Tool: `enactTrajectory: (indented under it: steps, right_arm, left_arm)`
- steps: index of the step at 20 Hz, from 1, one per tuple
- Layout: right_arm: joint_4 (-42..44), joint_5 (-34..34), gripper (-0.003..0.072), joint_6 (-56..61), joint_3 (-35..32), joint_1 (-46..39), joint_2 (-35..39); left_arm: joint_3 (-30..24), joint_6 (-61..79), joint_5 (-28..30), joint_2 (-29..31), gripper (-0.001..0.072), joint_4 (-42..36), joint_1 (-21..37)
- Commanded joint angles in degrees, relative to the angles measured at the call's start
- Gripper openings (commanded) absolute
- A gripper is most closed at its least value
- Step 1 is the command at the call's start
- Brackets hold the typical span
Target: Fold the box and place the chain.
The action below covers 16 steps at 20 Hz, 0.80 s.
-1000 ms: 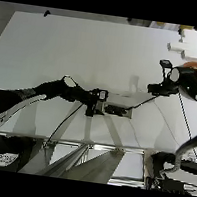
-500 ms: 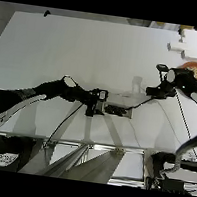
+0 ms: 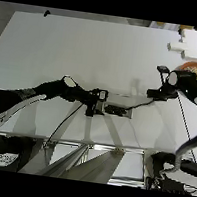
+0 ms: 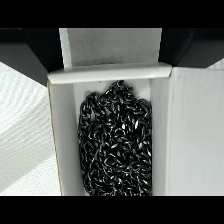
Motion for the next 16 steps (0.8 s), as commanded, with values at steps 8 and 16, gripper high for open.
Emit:
enactTrajectory:
  steps: [8, 16]
  right_arm:
    - [10.93, 11.43, 0.0016, -0.39, -0.35, 12.7, 26.67]
    - [21.03, 4.79, 0.0016, -0.02, -0.61, 22.14, 30.27]
  left_arm:
    - [-0.02, 0.0, 0.0, 0.0, 0.0071, 0.0, -0.02]
    - [-0.02, 0.02, 0.0, 0.0, 0.0071, 0.0, -0.02]
